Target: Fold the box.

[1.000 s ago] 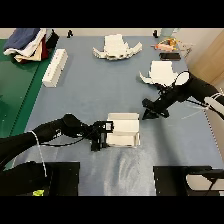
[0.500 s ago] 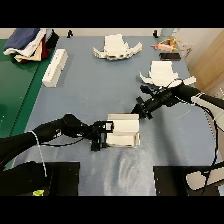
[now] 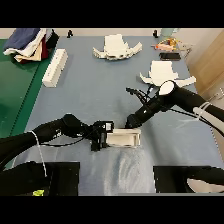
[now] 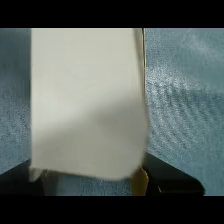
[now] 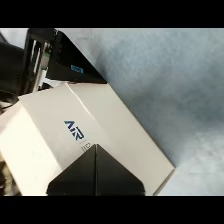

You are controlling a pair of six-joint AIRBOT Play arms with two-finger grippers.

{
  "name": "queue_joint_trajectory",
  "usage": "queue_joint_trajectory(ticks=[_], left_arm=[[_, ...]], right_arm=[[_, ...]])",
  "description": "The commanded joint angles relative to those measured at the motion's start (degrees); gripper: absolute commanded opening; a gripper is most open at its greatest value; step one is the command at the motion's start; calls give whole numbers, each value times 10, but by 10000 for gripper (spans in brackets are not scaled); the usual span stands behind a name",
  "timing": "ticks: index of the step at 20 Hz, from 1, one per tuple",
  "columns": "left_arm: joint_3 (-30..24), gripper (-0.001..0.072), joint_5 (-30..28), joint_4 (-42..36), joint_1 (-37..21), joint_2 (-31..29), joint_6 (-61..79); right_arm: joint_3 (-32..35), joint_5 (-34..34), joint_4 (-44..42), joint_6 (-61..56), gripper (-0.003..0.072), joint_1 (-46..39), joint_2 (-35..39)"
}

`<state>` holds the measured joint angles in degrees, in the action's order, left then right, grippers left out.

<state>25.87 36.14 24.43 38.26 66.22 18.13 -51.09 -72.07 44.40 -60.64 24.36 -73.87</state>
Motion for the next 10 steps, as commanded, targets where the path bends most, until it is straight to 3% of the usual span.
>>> queue_joint_trajectory(ticks=[1,6,10], left_arm=[[0,423,0,0,0,0,0],[0,424,0,0,0,0,0],[0,423,0,0,0,0,0]], right_arm=[[63,139,38,47,3,66,86],[144,276,79,63,3,150,173],[167,332,118,62,3,215,207]])
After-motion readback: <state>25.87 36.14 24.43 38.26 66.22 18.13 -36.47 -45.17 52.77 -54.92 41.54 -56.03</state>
